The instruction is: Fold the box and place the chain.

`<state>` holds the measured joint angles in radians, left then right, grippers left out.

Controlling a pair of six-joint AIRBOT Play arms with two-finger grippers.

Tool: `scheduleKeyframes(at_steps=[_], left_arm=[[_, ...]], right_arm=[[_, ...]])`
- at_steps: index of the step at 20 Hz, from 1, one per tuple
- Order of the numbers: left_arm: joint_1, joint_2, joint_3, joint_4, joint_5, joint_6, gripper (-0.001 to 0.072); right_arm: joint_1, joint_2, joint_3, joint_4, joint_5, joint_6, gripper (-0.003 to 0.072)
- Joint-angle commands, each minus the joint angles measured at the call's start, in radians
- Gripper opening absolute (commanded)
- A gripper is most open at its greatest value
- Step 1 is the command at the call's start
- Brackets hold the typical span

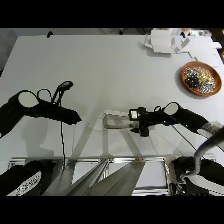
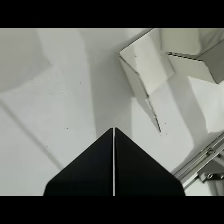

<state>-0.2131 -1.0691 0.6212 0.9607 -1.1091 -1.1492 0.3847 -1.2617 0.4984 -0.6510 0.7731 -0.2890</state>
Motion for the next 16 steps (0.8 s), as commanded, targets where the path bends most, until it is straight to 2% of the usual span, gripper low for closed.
scheduleKeyframes(at_steps=[1,5,8,12,14,16], left_arm=[[-0.008,-0.119,-0.041,-0.108,0.091,-0.058,0.0004],[-0.087,-0.23,-0.041,-0.169,0.205,-0.065,0.0004],[-0.13,-0.255,-0.039,-0.225,0.216,-0.037,0.0005],[-0.172,-0.246,-0.039,-0.336,0.175,0.114,0.0021],[-0.189,-0.211,-0.039,-0.351,0.186,0.117,0.0115],[-0.19,-0.164,-0.039,-0.351,0.198,0.099,0.0156]], right_arm=[[0.0,0.0,0.0,0.0,0.001,0.0,0.0297],[0.0,0.0,0.0,0.0,0.0,0.0,0.0297],[0.0,0.0,0.0,0.0,0.0,0.0,0.0297],[0.0,0.0,0.0,0.0,0.0,0.0,0.0297],[0.0,0.0,0.0,0.0,0.0,0.0,0.0297],[0.0,0.0,0.0,0.0,0.0,0.0,0.0297]])
